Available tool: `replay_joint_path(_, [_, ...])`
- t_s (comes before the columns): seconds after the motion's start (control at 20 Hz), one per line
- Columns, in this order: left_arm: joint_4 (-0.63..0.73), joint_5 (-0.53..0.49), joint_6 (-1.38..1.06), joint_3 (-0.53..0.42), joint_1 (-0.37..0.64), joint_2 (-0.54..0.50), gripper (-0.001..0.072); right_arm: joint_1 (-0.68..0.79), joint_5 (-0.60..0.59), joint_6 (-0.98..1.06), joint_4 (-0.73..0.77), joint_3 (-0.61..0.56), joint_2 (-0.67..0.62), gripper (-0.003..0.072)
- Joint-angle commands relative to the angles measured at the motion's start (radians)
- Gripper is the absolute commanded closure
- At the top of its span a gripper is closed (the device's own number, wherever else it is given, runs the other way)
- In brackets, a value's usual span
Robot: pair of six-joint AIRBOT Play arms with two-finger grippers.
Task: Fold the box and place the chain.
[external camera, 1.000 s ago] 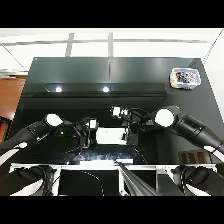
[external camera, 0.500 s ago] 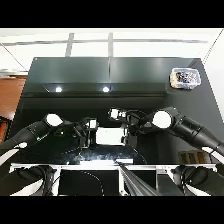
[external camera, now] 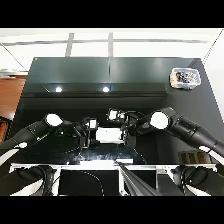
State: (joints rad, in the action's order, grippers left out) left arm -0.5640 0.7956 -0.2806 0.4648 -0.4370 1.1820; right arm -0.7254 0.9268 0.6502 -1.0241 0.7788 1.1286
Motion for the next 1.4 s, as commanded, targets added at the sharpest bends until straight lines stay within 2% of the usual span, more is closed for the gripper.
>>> replay_joint_path(0.0, [0.000,0.000,0.000,0.001,0.000,0.001,0.0363,-0.002,-0.003,0.013,0.037,0.000,0.001,0.0353])
replay_joint_path(0.8, [0.000,0.000,0.000,0.001,0.000,0.000,0.0363,-0.002,0.015,0.054,0.018,0.000,-0.004,0.0356])
replay_joint_path(0.9, [0.000,0.000,0.000,0.001,0.000,0.000,0.0363,-0.002,0.015,0.054,0.018,0.000,-0.004,0.0449])
replay_joint_path(1.2, [0.000,0.000,0.000,0.001,0.000,0.000,0.0362,-0.002,0.016,0.054,0.018,0.000,-0.004,0.0447])
replay_joint_path(1.3, [0.000,0.000,0.000,0.001,0.000,0.000,0.0362,-0.002,0.016,0.054,0.018,0.000,-0.004,0.0372])
replay_joint_path(1.35, [0.000,0.000,0.000,0.001,0.000,0.000,0.0362,-0.002,0.016,0.054,0.018,0.000,-0.004,0.0372])
